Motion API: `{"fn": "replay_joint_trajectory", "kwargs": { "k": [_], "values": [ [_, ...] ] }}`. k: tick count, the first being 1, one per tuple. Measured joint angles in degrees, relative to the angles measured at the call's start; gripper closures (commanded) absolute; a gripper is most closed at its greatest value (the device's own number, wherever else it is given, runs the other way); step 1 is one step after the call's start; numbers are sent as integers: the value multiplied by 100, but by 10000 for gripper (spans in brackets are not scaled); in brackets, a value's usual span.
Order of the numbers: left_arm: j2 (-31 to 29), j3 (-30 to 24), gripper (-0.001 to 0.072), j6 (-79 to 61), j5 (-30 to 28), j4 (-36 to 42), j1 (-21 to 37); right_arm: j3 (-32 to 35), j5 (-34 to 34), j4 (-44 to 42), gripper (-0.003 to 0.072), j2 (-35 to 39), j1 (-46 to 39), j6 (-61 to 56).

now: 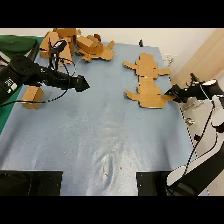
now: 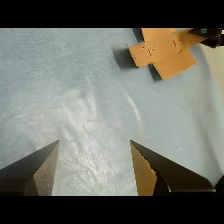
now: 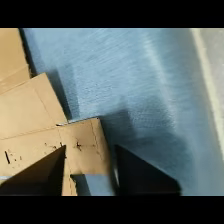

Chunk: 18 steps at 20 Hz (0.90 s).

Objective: Fold the box.

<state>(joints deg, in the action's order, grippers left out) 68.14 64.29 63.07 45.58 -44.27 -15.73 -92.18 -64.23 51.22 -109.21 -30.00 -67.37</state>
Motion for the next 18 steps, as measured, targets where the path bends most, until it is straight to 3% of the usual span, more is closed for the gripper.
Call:
{"fn": "replay_joint_trajectory", "kwargs": {
  "k": [4, 9, 12, 18],
  "values": [
    [7, 0, 18, 2, 24, 72, -2, -55, 0, 2, 681, -140, 223, 120],
    [7, -2, 18, 170, 72, 142, -2, -243, -678, -48, 683, -94, 348, 289],
    [7, -2, 18, 269, 184, 168, 0, -293, -1113, -527, 683, 131, 503, 466],
    [4, -118, 18, 520, 525, 177, 7, 76, -1443, -1427, 684, 514, 1670, 662]
  ]
}}
